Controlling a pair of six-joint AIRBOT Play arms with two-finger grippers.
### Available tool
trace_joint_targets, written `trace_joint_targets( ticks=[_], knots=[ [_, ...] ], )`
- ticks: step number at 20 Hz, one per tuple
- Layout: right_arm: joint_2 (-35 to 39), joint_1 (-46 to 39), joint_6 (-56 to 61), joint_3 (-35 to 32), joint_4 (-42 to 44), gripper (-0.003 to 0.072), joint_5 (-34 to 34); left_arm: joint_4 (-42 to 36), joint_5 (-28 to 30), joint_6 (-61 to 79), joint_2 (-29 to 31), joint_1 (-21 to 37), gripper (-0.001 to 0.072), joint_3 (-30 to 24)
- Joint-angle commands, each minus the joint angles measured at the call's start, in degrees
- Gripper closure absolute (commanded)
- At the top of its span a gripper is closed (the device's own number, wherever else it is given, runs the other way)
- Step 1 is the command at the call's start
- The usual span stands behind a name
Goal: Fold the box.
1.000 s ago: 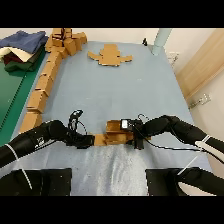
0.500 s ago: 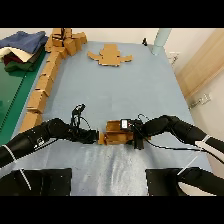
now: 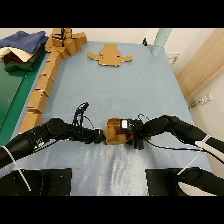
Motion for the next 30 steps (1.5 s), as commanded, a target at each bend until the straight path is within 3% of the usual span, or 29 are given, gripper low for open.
trace_joint_targets(
  ticks=[1,6,7,8,9,20,22,25,30],
  knots=[
    [0.0,0.0,0.0,0.0,0.0,0.0176,0.0,-1.4,0.4,0.4,0.0,0.0,0.0414,0.0],
    [0.0,0.0,0.0,0.0,0.0,0.0176,0.0,-1.5,-0.2,0.4,0.0,0.1,0.0412,0.0],
    [0.0,0.0,0.0,0.0,0.0,0.0177,0.0,-1.5,-0.2,0.4,0.0,0.1,0.0349,0.0],
    [0.0,0.0,0.0,0.0,0.0,0.0176,0.0,-1.9,0.0,0.4,-0.1,0.0,0.0184,0.0],
    [0.0,0.0,0.0,0.0,0.0,0.0176,0.0,-2.5,0.1,0.4,-0.2,0.0,0.0157,0.0],
    [0.0,0.0,0.0,0.0,0.0,0.0177,0.0,-1.8,4.3,-4.2,-2.0,-0.4,0.0158,1.4],
    [0.0,0.0,0.0,0.0,0.0,0.0177,0.0,3.5,4.3,-10.3,-3.8,-2.6,0.0158,3.8],
    [0.0,0.0,0.0,0.0,0.0,0.0176,0.0,19.9,3.6,-27.8,-7.2,-8.1,0.0158,8.9],
    [0.0,0.0,0.0,0.0,0.0,0.0176,0.0,38.3,-3.9,-47.3,-9.6,-12.5,0.0159,14.6]
  ],
)
